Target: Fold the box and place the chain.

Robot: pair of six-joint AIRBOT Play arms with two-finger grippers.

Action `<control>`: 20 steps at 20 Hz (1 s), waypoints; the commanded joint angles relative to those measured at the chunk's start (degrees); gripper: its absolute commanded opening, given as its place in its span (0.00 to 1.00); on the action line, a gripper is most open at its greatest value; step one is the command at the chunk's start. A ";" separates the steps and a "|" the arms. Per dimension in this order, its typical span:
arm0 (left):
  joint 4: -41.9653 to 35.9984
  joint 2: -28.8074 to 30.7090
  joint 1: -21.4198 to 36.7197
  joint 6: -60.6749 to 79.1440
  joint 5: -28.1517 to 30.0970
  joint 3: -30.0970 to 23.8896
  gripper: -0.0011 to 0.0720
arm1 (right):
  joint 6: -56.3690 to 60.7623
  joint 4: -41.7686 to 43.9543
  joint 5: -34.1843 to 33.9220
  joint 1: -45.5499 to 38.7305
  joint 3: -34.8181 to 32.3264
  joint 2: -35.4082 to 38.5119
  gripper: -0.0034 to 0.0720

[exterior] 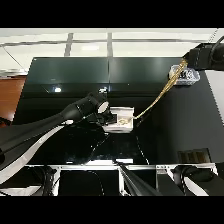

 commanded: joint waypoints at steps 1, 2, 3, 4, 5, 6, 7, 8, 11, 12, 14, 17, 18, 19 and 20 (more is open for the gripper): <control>0.02 0.02 0.02 0.02 -0.02 0.04 0.05 | -1.03 7.69 -0.68 4.50 0.04 2.21 0.08; 0.02 0.02 0.02 0.02 -0.02 0.04 0.05 | -1.11 9.20 -1.46 5.51 0.04 2.21 0.08; 0.02 0.02 0.00 0.02 -0.04 0.04 0.05 | -1.11 10.47 -2.14 6.62 0.02 2.08 0.08; 0.02 0.02 0.02 0.02 -0.04 0.04 0.05 | -1.11 11.08 -2.64 7.67 -0.02 1.90 0.08; 0.02 0.02 0.02 0.02 -0.04 0.04 0.05 | -1.11 11.65 -2.69 8.63 -0.02 1.62 0.08; 0.00 0.02 0.00 0.02 -0.04 0.04 0.05 | -1.09 12.79 -2.62 9.22 -0.02 1.27 0.08; 0.00 0.02 0.00 0.02 -0.04 0.04 0.05 | -1.11 14.25 -2.64 9.53 -0.02 0.92 0.08; 0.00 0.02 0.00 0.02 -0.09 0.04 0.05 | -1.33 15.85 -2.67 9.60 -0.02 0.59 0.08; 0.00 0.02 0.02 0.02 -0.26 0.04 0.05 | -1.90 18.10 -2.56 9.62 -0.28 -0.33 0.08; 0.00 0.02 0.00 0.02 -0.26 0.04 0.05 | -1.90 18.01 -2.60 9.60 -0.59 -0.35 0.08; 0.00 0.02 0.02 0.02 -0.24 0.04 0.05 | -1.90 18.16 -2.58 9.60 -1.42 -0.35 0.08; 0.00 0.02 0.02 0.02 -0.24 0.04 0.05 | -2.21 18.49 -2.99 9.57 -1.68 -0.35 0.08; 0.00 0.02 0.02 0.02 -0.24 0.04 0.05 | -2.60 18.51 -3.04 9.57 -1.66 -0.35 0.08; 0.00 0.02 0.02 0.02 -0.24 0.04 0.05 | -3.26 18.51 -3.02 9.57 -1.64 -0.33 0.08; 0.00 0.02 0.02 0.02 -0.24 0.04 0.05 | -3.30 18.51 -3.04 9.57 -1.55 -0.33 0.08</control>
